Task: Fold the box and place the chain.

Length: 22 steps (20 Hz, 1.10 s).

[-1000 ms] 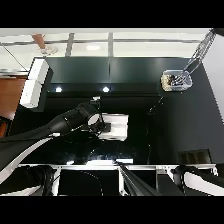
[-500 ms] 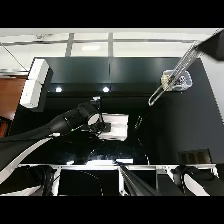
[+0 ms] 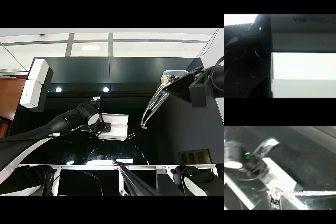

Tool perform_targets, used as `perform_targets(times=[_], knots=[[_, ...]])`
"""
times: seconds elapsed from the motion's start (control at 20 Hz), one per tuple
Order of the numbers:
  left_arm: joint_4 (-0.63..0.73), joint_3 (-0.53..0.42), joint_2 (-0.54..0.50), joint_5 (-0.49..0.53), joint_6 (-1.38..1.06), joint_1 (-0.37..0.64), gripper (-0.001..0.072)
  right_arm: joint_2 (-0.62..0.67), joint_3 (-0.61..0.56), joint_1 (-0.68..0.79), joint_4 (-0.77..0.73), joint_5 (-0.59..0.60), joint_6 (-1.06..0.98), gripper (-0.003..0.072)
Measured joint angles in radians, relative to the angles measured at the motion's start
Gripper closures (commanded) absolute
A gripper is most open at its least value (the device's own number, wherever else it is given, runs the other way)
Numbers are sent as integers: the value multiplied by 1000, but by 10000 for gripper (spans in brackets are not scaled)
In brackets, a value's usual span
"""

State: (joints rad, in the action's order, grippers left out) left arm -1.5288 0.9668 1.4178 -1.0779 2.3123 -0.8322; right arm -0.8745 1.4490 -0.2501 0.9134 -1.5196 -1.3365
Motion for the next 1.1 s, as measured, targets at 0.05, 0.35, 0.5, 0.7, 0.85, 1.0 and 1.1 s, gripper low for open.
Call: perform_targets(times=[0.05,0.35,0.5,0.7,0.85,1.0,1.1], knots=[[0,0,0,0,0,0,679,1,-2,-19,-16,-6,1,672],[0,0,0,0,0,0,679,-5,-6,-110,-103,49,2,672],[0,0,0,0,0,0,679,-21,-8,-140,-124,100,2,673],[0,0,0,0,0,0,679,-43,-48,-154,-129,137,2,673],[0,0,0,0,0,0,679,-50,-154,-160,-131,157,2,672],[0,0,0,0,0,0,679,-53,-297,-171,-129,213,5,672],[0,0,0,-1,0,0,679,-55,-385,-175,-128,257,6,673]])
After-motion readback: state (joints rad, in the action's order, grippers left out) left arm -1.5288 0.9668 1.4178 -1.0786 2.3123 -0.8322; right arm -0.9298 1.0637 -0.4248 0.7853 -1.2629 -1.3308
